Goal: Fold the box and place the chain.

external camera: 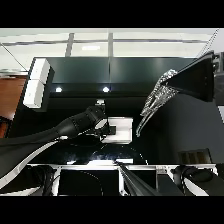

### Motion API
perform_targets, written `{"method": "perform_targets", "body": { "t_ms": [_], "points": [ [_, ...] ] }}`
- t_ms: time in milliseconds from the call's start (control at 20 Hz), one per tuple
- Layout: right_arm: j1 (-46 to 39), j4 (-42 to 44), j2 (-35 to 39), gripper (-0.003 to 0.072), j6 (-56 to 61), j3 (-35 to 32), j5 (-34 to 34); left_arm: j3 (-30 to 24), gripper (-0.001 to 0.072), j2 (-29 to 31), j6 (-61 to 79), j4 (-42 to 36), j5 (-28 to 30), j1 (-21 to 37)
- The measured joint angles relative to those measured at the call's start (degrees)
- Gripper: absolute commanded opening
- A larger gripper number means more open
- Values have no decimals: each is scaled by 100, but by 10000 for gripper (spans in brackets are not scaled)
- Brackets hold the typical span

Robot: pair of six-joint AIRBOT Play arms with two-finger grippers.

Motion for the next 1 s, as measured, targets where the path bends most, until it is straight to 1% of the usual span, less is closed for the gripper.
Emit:
{"method": "perform_targets", "body": {
  "t_ms": [200, 400, 500, 800, 1000],
  "points": [
    [4, 540, 0, 3, 24, -2, -350, 0, 29, 0, 0, 0, 13, 0],
    [50, 688, -42, 4, 35, -105, -527, 0, 28, 0, 0, 0, 13, 0],
    [208, 605, -52, 4, 37, -393, -549, 0, 29, 0, 2, 0, 13, 0],
    [852, 142, -70, 4, 35, -1777, -975, 0, 28, 0, 0, -2, 13, 0],
    [988, -350, -70, 4, 83, -2387, -1134, 0, 28, 0, -2, -2, 13, 0]
  ]
}}
